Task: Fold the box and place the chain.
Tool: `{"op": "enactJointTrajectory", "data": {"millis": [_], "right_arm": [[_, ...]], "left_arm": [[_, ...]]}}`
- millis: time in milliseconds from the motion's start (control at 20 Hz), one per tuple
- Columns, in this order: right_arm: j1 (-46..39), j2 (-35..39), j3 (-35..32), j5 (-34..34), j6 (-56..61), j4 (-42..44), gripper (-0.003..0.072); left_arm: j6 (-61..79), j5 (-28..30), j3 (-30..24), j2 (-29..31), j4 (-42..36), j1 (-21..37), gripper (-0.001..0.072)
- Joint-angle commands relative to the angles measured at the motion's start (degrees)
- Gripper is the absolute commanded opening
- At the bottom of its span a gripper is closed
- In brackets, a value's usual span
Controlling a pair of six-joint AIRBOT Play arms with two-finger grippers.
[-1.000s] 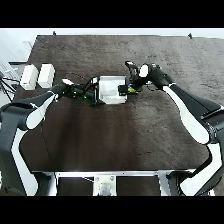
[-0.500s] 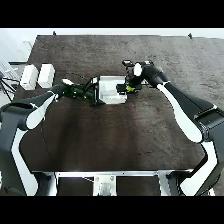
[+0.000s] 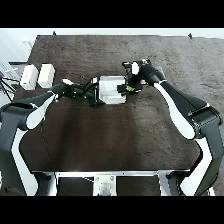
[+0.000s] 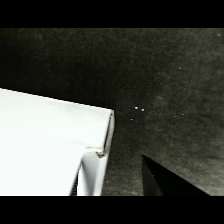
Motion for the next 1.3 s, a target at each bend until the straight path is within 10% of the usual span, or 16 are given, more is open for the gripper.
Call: {"op": "enactJointTrajectory", "data": {"millis": [0, 850, 1250], "right_arm": [[0.5, -0.7, 1.8, 1.6, 1.9, -0.8, 0.0407], [2.2, -2.6, 1.9, 1.5, 5.4, -2.3, 0.0253], [2.3, -2.6, 1.9, 1.5, 7.1, -2.5, 0.0014]], "left_arm": [[0.0, 0.0, 0.0, 0.0, 0.0, 0.0, 0.0466], [0.0, 0.0, 0.0, 0.0, 0.0, 0.0, 0.0466], [0.0, 0.0, 0.0, 0.0, 0.0, 0.0, 0.0466]]}}
